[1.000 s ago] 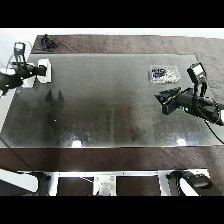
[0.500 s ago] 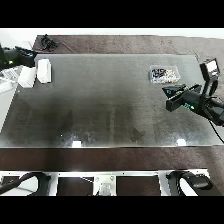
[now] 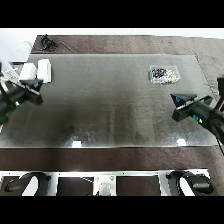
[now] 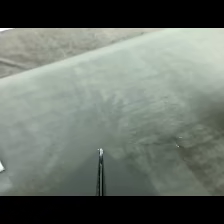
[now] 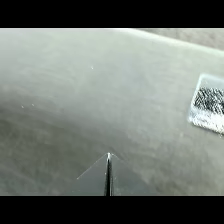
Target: Fold the box and place the chain.
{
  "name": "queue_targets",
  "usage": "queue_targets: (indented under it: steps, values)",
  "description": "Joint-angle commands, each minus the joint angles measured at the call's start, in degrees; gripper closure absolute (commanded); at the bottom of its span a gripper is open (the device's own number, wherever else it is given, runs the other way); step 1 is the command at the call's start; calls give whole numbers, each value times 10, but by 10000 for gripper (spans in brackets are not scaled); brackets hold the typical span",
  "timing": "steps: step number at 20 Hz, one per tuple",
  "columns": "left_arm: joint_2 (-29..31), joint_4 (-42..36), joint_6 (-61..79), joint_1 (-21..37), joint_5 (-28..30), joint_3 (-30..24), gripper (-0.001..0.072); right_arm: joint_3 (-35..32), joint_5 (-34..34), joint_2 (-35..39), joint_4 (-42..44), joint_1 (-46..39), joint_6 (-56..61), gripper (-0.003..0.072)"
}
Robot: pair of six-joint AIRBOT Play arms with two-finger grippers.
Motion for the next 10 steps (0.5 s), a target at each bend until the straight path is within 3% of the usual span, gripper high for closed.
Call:
queue_targets:
  steps: [1,6,10]
  values:
    - [83,-59,87,0,16,-121,691,-67,-23,80,-7,-15,24,684]
    - [134,-132,123,0,40,-225,692,-179,-41,226,-41,-22,83,686]
    - [141,-137,122,0,98,-256,694,-252,-56,308,-107,-33,189,686]
